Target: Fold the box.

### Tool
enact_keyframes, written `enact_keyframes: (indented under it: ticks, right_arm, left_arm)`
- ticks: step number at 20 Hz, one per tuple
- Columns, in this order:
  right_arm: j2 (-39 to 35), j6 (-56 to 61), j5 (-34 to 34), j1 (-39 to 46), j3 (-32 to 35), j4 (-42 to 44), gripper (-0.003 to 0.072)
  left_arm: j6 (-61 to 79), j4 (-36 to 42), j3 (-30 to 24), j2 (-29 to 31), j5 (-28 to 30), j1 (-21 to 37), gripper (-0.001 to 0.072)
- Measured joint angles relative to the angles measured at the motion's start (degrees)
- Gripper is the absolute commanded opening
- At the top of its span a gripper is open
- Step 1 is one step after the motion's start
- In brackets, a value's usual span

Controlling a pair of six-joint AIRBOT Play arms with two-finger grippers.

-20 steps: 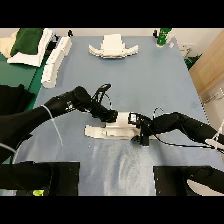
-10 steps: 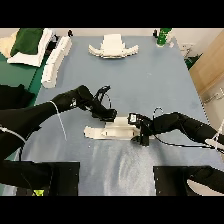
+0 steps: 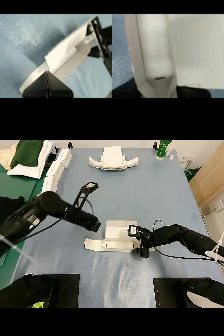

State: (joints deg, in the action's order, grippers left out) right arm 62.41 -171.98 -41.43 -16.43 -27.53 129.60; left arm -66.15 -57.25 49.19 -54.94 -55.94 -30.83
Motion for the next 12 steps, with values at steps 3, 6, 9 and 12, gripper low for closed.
enact_keyframes:
  ticks: [3,6,9,12]
  right_arm:
    - [0.0,0.0,0.0,0.0,0.0,0.0,0.0518]
    - [0.0,0.0,0.0,0.0,0.0,0.0,0.0518]
    - [0.0,0.0,0.0,0.0,0.0,-0.1,0.0518]
    - [0.0,0.0,0.0,0.0,0.0,-0.1,0.0518]
  left_arm:
    - [7.8,-1.3,-4.3,7.0,-0.5,0.0,0.0482]
    - [16.2,-1.7,-6.4,9.7,-0.8,0.1,0.0607]
    - [26.4,-1.6,-7.9,9.9,-1.0,0.9,0.0609]
    - [37.3,0.8,-10.6,8.2,-0.8,2.6,0.0609]
